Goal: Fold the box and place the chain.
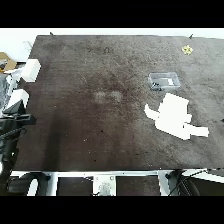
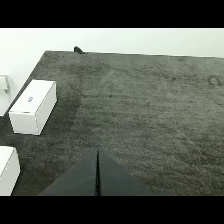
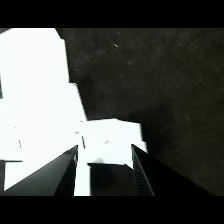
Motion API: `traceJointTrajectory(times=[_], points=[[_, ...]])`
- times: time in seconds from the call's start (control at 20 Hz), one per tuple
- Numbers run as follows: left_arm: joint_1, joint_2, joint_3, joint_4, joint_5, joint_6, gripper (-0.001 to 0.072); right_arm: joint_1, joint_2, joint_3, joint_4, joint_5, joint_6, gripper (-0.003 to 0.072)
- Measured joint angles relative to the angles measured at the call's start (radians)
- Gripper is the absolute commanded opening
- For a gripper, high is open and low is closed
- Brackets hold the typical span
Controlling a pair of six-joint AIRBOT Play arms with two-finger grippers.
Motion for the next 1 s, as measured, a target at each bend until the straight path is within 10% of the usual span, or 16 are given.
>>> traceJointTrajectory(times=[0.8,1.0], points=[[0.0,0.0,0.0,0.0,0.0,0.0,0.0012,0.089,-0.406,0.073,0.018,0.176,-0.315,0.0376],[0.0,0.0,0.0,0.0,0.0,0.0,0.0012,0.134,-0.442,0.014,0.085,0.212,-0.415,0.0138]])
